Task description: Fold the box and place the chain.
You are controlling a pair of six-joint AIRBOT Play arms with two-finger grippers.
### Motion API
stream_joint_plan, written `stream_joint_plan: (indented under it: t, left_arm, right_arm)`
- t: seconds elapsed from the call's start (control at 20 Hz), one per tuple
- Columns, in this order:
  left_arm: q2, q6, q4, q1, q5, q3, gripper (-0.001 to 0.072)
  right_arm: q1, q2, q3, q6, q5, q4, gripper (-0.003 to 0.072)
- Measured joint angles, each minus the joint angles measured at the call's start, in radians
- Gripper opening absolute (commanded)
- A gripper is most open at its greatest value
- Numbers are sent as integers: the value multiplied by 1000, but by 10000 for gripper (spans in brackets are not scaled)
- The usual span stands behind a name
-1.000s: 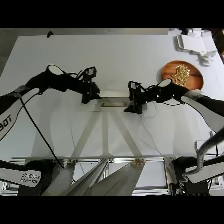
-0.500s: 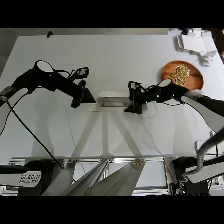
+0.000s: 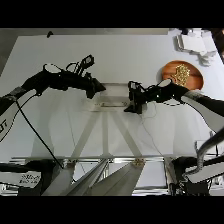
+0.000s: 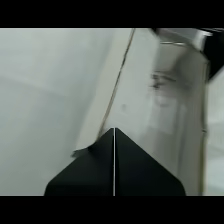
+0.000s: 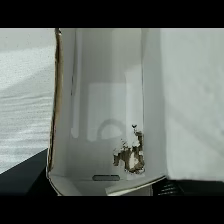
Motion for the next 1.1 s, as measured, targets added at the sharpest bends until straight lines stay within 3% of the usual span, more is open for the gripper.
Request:
stream_joint_plan:
  t: [0.25, 0.55, 0.6, 0.65, 0.7, 0.75, 0.9, 1.1]
  left_arm:
    - [-40, -78, -10, 0, 60, 0, 10]
    - [14, -99, 47, 40, -69, 0, 10]
    - [31, -100, 78, 49, -90, 0, 55]
    - [48, -100, 126, 56, -111, 0, 245]
    - [61, -101, 182, 61, -125, 0, 501]
    - [69, -101, 240, 64, -135, -1, 573]
    - [82, -98, 375, 65, -141, -16, 572]
    - [73, 13, 426, 43, -118, -52, 574]
  right_arm:
    - [0, 0, 0, 0, 0, 0, 540]
    - [0, 0, 0, 0, 0, 0, 540]
    - [0, 0, 0, 0, 0, 0, 540]
    - [0, 0, 0, 0, 0, 0, 540]
    - [0, 0, 0, 0, 0, 0, 540]
    - [0, 0, 0, 0, 0, 0, 540]
    - [0, 0, 0, 0, 0, 0, 540]
    - [0, 0, 0, 0, 0, 0, 540]
